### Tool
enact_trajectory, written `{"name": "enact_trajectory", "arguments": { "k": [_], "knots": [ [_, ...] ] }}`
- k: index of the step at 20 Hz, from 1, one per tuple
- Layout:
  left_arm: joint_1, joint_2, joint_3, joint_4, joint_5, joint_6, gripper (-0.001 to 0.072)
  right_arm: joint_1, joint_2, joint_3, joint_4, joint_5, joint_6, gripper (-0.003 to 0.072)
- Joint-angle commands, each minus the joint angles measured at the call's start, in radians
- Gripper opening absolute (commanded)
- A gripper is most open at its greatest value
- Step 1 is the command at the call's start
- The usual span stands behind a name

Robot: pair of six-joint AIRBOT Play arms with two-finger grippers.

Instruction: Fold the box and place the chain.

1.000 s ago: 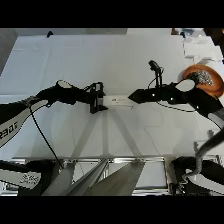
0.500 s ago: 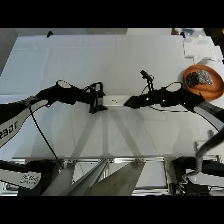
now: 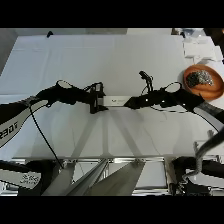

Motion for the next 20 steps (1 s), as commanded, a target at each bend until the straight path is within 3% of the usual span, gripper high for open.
{"name": "enact_trajectory", "arguments": {
  "k": [1,6,9,12,15,18,20],
  "knots": [
    [0.001,0.000,0.000,0.000,0.002,0.000,0.0215,-0.001,0.123,0.004,0.086,-0.088,-0.009,0.0013],
    [0.001,0.000,0.000,0.000,0.002,0.000,0.0215,-0.001,0.325,0.010,0.114,-0.235,-0.008,0.0013],
    [0.001,0.000,0.000,0.000,0.002,0.000,0.0215,-0.042,0.448,0.018,0.037,-0.261,-0.007,0.0014],
    [0.001,0.000,0.000,0.000,0.002,0.000,0.0215,-0.128,0.583,0.019,-0.150,-0.259,0.002,0.0014],
    [0.001,0.000,0.000,0.000,0.002,0.000,0.0215,-0.204,0.687,0.019,-0.382,-0.257,0.142,0.0014],
    [0.001,0.000,0.000,0.000,0.002,0.000,0.0215,-0.248,0.743,0.019,-0.673,-0.232,0.339,0.0014],
    [0.001,0.000,0.000,0.000,0.002,0.000,0.0215,-0.266,0.753,0.019,-0.783,-0.185,0.410,0.0014]
  ]
}}
